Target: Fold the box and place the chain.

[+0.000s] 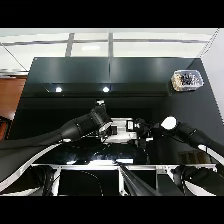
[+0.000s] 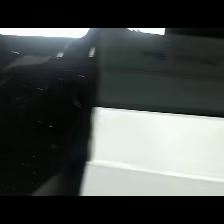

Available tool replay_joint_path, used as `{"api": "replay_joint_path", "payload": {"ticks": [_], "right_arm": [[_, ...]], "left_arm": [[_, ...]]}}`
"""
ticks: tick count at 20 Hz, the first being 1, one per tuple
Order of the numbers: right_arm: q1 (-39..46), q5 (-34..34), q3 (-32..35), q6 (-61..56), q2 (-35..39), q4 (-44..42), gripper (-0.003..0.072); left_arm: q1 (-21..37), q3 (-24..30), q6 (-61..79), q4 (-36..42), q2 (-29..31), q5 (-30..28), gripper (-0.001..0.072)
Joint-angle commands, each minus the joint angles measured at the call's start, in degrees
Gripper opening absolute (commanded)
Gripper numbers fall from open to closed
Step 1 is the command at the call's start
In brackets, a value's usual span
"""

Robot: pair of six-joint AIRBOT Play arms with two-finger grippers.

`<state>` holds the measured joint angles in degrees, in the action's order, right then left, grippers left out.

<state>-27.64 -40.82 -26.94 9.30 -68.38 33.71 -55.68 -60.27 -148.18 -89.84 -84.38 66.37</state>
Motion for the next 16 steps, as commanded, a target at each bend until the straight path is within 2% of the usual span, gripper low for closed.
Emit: {"api": "replay_joint_path", "payload": {"ticks": [1, 4, 5, 6, 7, 16], "right_arm": [[0.0, 0.0, 0.0, -0.11, 0.02, -0.24, 0.0194], [0.02, 0.0, 0.0, -0.09, 0.02, -0.24, 0.0194], [0.0, 0.0, 0.0, -0.11, 0.02, -0.24, 0.0194], [0.02, 0.0, 0.0, -0.11, 0.02, -0.24, 0.0194], [0.0, 0.0, 0.0, -0.11, 0.02, -0.24, 0.0194], [0.0, 0.02, 0.0, -0.11, 0.02, -0.24, 0.0194]], "left_arm": [[-0.04, 0.0, -0.15, 0.55, -0.2, -1.18, 0.0027], [-0.04, 0.0, -0.13, 0.55, -0.2, -1.18, 0.003], [-0.04, 0.0, -0.13, 0.55, -0.17, -1.14, 0.0068], [-0.04, 0.0, -0.15, 0.55, -0.17, -1.14, 0.0209], [-0.02, 0.0, -0.15, 0.55, -0.17, -1.11, 0.0288], [0.2, 0.0, -0.09, -0.09, -0.24, 1.75, 0.0293]]}}
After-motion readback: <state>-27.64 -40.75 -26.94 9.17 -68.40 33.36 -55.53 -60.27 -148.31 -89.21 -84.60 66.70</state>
